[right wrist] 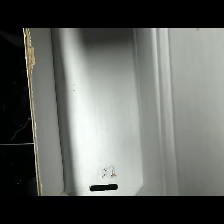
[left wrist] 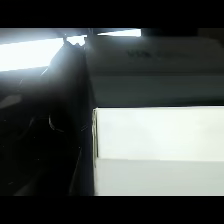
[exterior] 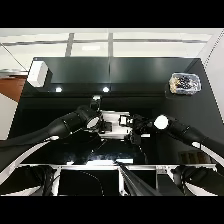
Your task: Fold the box and place the chain.
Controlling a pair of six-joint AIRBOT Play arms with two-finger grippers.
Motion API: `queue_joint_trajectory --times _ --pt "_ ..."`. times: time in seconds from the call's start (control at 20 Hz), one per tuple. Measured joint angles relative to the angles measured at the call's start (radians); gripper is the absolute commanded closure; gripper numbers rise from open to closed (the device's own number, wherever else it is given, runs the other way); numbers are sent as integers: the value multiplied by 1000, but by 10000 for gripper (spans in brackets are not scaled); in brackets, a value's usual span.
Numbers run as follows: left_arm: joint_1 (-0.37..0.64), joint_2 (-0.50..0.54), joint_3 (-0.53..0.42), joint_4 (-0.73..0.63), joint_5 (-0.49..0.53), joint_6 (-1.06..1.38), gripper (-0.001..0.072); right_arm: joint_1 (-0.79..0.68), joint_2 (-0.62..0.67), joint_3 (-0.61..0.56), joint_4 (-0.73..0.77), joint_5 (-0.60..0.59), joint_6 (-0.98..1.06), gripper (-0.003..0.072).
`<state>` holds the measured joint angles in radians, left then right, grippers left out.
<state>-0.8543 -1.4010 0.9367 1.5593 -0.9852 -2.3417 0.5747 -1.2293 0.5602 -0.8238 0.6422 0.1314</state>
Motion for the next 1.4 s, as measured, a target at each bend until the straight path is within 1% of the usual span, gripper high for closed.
queue_joint_trajectory --times 0.05,0.15,0.2,0.5,0.55,0.6,0.65,0.7,0.75,0.8,0.85,0.9,0.95,1.0,1.05,1.1,1.2,1.25,1.35,1.4 --pt "0 -4 6 2 -1 -3 492 0 0 0 0 0 0 221" --pt "0 -9 15 4 -6 -3 586 0 0 0 0 0 0 221" --pt "0 -11 17 6 -11 -3 684 0 0 0 0 0 0 222" --pt "0 -14 23 3 -4 -3 680 0 0 0 0 0 2 221" --pt "0 -14 24 2 -2 -3 650 0 0 0 0 0 2 221" --pt "0 -14 24 -1 -1 -2 519 0 0 0 0 0 2 221" --pt "0 -14 26 -5 8 2 459 0 0 0 0 0 1 221" --pt "-1 -14 27 -6 13 2 459 0 0 0 0 0 1 221" --pt "0 -14 28 -9 8 2 398 0 0 0 0 0 0 221" --pt "0 -14 28 -9 10 2 262 0 0 0 0 0 0 221" --pt "-1 -14 29 -9 9 1 236 0 0 0 0 0 0 221" --pt "-1 -14 29 -9 10 -2 249 0 0 0 0 0 0 221" --pt "-1 -14 29 -9 9 -3 318 0 0 0 0 0 0 222" --pt "-1 -14 29 -9 9 -3 436 0 0 0 0 0 0 221" --pt "-1 -14 29 -9 8 -3 579 0 0 0 0 0 0 221" --pt "-1 -14 29 -7 -2 -3 678 0 0 0 0 0 0 221" --pt "0 -14 29 -5 -2 -5 680 0 0 0 0 0 0 219" --pt "0 -14 29 -9 0 -3 680 0 0 0 0 0 0 203" --pt "0 -14 29 -15 2 2 680 0 3 0 -1 2 1 -30" --pt "0 -14 29 -26 13 4 680 -1 8 0 -9 5 1 -31"
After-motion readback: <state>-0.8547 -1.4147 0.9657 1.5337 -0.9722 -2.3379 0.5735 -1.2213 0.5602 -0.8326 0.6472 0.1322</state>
